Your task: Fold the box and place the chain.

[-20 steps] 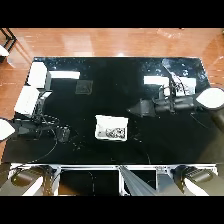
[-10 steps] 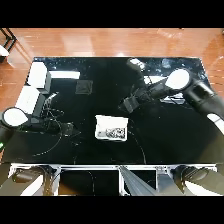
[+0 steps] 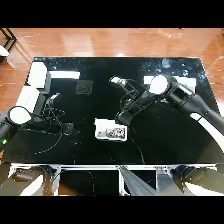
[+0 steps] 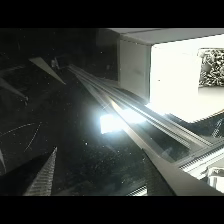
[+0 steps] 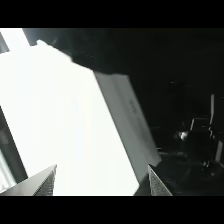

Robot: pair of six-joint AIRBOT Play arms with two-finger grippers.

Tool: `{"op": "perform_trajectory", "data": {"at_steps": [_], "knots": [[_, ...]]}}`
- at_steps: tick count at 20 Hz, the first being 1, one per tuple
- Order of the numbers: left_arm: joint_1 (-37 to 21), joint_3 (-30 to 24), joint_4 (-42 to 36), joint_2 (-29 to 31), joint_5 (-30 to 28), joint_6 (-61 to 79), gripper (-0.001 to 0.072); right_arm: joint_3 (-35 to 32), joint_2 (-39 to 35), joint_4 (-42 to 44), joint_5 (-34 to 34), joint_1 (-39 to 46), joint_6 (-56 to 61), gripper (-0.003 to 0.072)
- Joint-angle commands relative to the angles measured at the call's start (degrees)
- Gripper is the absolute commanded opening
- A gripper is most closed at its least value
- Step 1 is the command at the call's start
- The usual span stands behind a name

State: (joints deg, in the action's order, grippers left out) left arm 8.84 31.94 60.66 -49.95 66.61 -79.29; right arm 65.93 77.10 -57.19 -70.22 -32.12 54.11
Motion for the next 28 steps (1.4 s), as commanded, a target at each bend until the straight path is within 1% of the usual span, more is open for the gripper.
{"op": "perform_trajectory", "data": {"at_steps": [1,6,17,18,19,24,25,28], "knots": [[-0.04,-0.02,-0.04,-0.09,-0.11,0.04,0.0628,0.07,0.13,-0.13,-1.75,-2.47,-2.03,0.0708],[-0.02,-0.02,-0.02,-0.09,-0.13,0.07,0.0628,0.07,0.13,-5.27,-0.96,-4.11,-3.63,0.0708],[-0.02,-0.04,0.39,-0.09,-0.15,0.09,0.0628,0.04,0.13,-7.45,-0.96,-6.34,-4.46,0.0697],[-0.02,-0.04,0.39,-0.09,-0.15,0.09,0.0628,0.04,0.13,-7.43,-1.25,-6.34,-4.46,0.0565],[-0.02,-0.04,0.39,-0.09,-0.15,0.07,0.0628,0.04,0.13,-7.50,-1.66,-6.34,-4.46,0.0493],[-0.02,-0.04,0.39,-0.09,-0.37,0.07,0.0628,0.04,0.13,-7.54,-1.99,-6.36,-4.42,0.0455],[-0.02,-0.04,0.39,-0.09,-0.42,0.07,0.0628,0.04,0.13,-7.67,-2.38,-6.51,-4.42,0.0343],[-0.02,-0.04,0.42,-0.09,-0.44,0.09,0.0628,0.04,0.13,-9.86,-3.34,-7.65,-4.39,0.0335]]}}
